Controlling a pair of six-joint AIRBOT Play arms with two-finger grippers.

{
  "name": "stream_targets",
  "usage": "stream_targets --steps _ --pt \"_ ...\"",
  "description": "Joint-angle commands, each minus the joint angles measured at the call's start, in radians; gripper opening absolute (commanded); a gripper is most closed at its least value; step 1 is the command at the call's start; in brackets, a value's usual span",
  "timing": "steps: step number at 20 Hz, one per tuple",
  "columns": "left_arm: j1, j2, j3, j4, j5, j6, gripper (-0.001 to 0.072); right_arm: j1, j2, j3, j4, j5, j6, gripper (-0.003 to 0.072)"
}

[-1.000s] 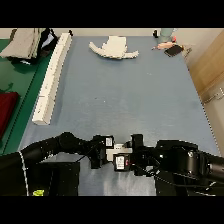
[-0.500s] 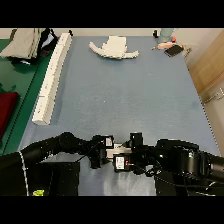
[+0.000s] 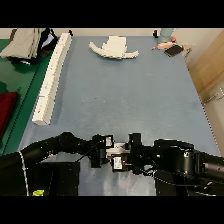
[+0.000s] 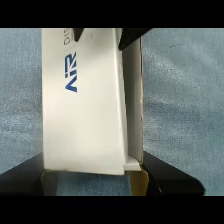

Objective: Fold the box.

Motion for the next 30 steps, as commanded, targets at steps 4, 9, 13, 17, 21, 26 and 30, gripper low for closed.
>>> stream_targets --steps 4,9,13,17,21,26,30 --pt "0.000 0.000 0.000 0.001 -0.002 0.001 0.0407 0.000 -0.011 0.001 0.066 0.002 -0.001 0.0229" --pt "0.000 0.000 0.000 0.001 -0.002 0.001 0.0407 0.000 -0.017 0.001 0.116 0.006 -0.004 0.0229" --pt "0.000 0.000 0.000 0.001 -0.002 0.001 0.0407 0.000 -0.017 0.001 0.164 0.012 -0.020 0.0229" --pt "0.000 0.000 0.000 0.001 -0.002 0.001 0.0407 0.000 -0.016 0.001 0.177 0.013 -0.020 0.0229" --pt "0.000 0.000 0.000 0.001 -0.002 0.001 0.0407 0.000 0.014 0.002 0.175 0.008 -0.019 0.0394" --pt "0.000 0.000 0.000 0.001 -0.002 0.001 0.0407 0.000 0.065 0.002 0.100 0.010 0.052 0.0397" --pt "0.000 0.000 0.000 0.001 -0.002 0.001 0.0407 0.000 0.133 -0.008 0.115 0.021 0.290 0.0006"
